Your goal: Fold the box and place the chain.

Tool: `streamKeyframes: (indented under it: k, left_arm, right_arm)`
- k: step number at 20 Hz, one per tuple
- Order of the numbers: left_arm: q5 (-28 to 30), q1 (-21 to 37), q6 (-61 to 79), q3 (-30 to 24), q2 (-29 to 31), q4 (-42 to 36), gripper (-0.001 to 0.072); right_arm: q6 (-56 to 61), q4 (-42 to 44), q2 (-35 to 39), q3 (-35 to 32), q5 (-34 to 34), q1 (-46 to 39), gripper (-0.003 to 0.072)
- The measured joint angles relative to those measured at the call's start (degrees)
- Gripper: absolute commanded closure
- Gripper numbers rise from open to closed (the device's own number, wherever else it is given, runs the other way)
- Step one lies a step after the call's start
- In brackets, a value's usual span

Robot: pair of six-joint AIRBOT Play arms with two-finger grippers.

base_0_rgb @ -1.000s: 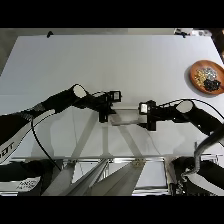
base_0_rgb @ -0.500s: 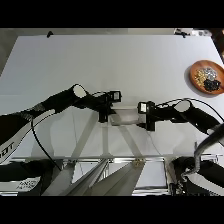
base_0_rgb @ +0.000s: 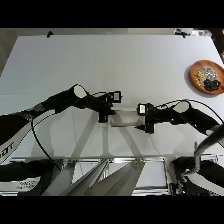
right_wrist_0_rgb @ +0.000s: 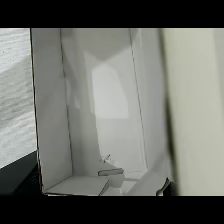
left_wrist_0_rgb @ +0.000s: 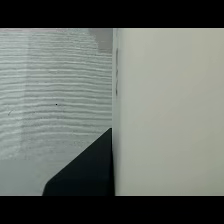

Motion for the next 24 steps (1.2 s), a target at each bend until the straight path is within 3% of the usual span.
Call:
streamKeyframes:
  k: [13,24]
  left_arm:
    - [0.3,0.0,-0.1,0.0,0.0,-0.1,0.0696]
    - [0.2,0.0,0.0,0.0,0.0,0.0,0.0696]
  right_arm:
    - [2.6,-2.0,-0.1,-0.6,0.1,-2.0,0.0022]
    - [-1.0,1.4,-0.2,-0.7,-0.7,-0.5,0.0035]
